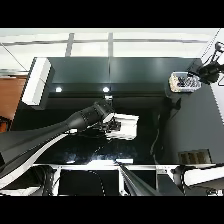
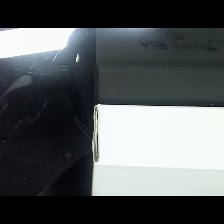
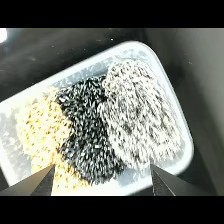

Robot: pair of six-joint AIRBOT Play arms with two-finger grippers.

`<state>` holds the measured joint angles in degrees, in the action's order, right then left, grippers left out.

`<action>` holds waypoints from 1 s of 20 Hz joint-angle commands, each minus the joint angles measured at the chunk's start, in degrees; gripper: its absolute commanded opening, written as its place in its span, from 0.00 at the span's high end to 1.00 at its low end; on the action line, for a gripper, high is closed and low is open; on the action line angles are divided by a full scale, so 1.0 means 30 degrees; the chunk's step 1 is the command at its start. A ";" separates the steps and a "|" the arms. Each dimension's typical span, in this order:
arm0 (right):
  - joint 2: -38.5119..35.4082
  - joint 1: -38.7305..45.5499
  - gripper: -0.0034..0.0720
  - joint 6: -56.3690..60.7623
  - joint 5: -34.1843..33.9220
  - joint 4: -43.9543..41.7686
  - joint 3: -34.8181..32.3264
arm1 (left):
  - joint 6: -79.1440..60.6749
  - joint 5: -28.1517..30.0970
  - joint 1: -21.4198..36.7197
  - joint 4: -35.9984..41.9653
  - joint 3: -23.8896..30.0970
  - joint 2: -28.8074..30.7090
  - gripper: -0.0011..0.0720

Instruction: Fold the box and place the chain.

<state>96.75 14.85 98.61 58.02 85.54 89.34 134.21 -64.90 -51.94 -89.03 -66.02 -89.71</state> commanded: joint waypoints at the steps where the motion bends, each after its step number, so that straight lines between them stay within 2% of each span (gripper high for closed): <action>1: 0.3235 0.0291 0.00 -0.1450 0.3228 0.0619 0.3577 | 0.0000 0.0000 0.0015 0.0000 0.0000 0.0000 0.95; 8: 0.3781 0.0284 0.00 -0.2528 0.0969 0.1290 0.3585 | 0.0000 -0.0007 0.0015 0.0051 0.0000 0.0000 0.95; 10: 0.4109 0.0284 0.13 -0.2521 0.1027 0.1362 0.3585 | 0.0000 -0.0007 0.0015 0.0044 0.0000 0.0000 0.95; 16: 0.5013 0.0284 0.14 -0.2521 0.0860 0.1355 0.3585 | 0.0000 0.0044 0.0015 0.0044 0.0000 0.0000 0.95; 19: 0.5100 0.0284 0.42 -0.2528 0.0860 0.1443 0.3592 | 0.0000 0.0036 0.0015 0.0051 0.0000 0.0000 0.95; 20: 0.5093 0.0284 0.72 -0.2521 0.1115 0.1537 0.3687 | 0.0000 0.0029 0.0015 0.0051 0.0000 0.0000 0.95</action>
<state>111.59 15.68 91.05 60.58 89.95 100.20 134.21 -64.88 -51.94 -88.90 -66.02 -89.71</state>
